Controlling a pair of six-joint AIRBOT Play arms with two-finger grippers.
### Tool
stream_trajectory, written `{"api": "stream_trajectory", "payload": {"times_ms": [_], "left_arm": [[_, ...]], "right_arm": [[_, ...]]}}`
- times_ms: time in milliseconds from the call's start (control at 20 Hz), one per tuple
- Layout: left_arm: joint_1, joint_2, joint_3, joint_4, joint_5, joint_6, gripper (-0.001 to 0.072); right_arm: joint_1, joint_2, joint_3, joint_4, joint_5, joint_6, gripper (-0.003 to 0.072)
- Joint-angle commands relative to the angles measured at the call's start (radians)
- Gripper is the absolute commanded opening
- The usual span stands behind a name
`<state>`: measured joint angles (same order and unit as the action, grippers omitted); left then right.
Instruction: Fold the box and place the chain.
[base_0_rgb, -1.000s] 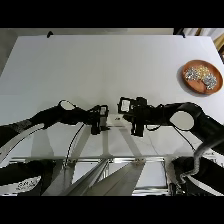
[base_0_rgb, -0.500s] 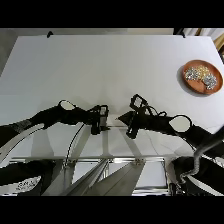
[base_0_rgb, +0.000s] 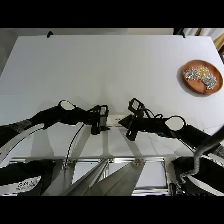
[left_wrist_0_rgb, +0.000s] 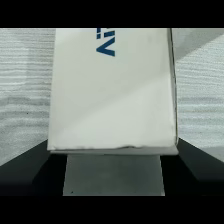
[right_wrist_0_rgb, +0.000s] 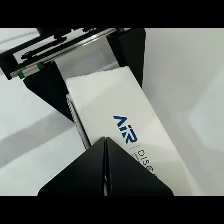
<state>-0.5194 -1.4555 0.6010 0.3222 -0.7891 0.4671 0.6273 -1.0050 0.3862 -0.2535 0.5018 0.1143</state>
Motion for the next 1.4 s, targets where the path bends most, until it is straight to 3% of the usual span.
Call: {"api": "stream_trajectory", "payload": {"times_ms": [0, 250, 700, 1150, 1250, 1350], "left_arm": [[0.000, 0.000, 0.000, 0.000, 0.000, 0.000, 0.0140], [0.000, 0.000, 0.000, 0.000, 0.000, 0.000, 0.0140], [0.000, 0.000, 0.000, 0.000, 0.000, 0.000, 0.0140], [0.000, 0.000, 0.000, 0.000, 0.000, 0.000, 0.0140], [0.000, 0.000, 0.000, 0.000, 0.000, 0.000, 0.0140], [0.000, 0.000, 0.000, 0.000, 0.000, 0.000, 0.0140]], "right_arm": [[0.000, -0.004, -0.021, -0.015, 0.002, -0.012, 0.0014], [0.000, -0.005, -0.057, -0.016, -0.061, -0.019, 0.0014], [0.003, -0.059, -0.062, -0.041, -0.045, -0.019, 0.0014], [0.013, 0.274, -0.058, -0.100, -0.156, -0.008, 0.0014], [0.012, 0.356, -0.036, -0.179, -0.156, 0.125, 0.0014], [-0.023, 0.407, 0.021, -0.399, -0.100, 0.409, 0.0014]]}}
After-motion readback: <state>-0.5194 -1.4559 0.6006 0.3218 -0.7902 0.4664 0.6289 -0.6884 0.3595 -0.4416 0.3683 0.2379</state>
